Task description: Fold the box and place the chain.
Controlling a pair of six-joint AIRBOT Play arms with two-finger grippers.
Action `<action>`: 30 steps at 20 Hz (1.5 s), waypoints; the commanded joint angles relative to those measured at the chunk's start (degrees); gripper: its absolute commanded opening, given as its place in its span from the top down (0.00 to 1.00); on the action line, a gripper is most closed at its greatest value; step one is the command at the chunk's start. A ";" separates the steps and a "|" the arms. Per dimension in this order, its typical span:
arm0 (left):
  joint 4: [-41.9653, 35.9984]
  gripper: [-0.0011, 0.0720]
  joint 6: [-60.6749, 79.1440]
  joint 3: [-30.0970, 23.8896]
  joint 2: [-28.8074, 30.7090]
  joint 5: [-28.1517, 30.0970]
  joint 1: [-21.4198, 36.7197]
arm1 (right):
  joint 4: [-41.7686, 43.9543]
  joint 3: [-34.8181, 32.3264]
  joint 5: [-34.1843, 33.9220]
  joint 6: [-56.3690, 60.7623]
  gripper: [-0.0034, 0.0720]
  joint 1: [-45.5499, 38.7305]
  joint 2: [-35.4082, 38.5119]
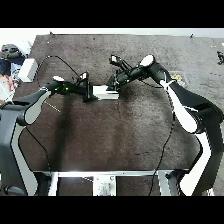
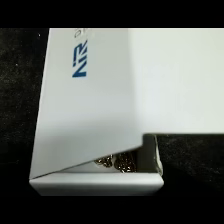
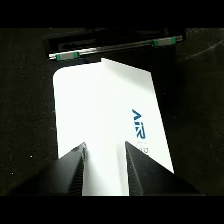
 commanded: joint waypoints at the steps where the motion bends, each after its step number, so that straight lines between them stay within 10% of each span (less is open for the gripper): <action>1: 0.02 0.58 0.00 0.00 0.00 0.00 0.00 | 3.08 -3.13 -1.16 -1.64 0.58 0.04 1.01; 30: 0.02 0.58 0.00 0.00 0.00 0.02 0.00 | 3.45 -11.85 -14.60 -15.34 0.47 0.17 5.51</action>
